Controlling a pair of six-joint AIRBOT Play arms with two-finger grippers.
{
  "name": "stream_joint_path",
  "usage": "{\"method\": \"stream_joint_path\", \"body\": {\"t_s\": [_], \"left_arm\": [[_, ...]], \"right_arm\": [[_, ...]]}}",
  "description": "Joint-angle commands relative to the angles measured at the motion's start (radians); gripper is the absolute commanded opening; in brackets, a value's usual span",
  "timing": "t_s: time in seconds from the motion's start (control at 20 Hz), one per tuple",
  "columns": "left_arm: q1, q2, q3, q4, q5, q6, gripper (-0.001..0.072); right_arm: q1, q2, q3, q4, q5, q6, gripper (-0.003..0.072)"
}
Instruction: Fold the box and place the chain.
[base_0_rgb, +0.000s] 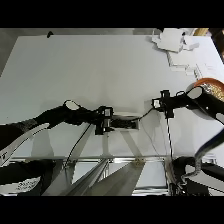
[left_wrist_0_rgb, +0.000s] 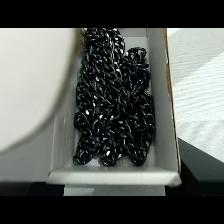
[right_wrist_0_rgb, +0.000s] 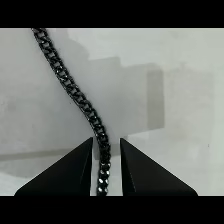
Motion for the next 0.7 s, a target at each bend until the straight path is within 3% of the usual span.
{"method": "stream_joint_path", "body": {"t_s": [0.0,0.1,0.2,0.65], "left_arm": [[0.0,0.0,0.0,0.0,0.0,0.0,0.0278],[0.0,0.0,0.0,0.0,0.0,0.0,0.0278],[0.0,0.0,0.0,0.0,0.0,0.0,0.0278],[0.0,0.0,0.0,0.0,0.0,0.0,0.0278]], "right_arm": [[0.0,-0.013,0.008,-0.014,0.02,0.011,0.0197],[0.0,-0.013,0.008,-0.014,0.036,0.017,0.0151],[0.0,-0.013,0.008,-0.014,0.053,0.018,0.0042],[0.0,0.096,0.008,-0.068,0.115,0.148,0.0019]]}}
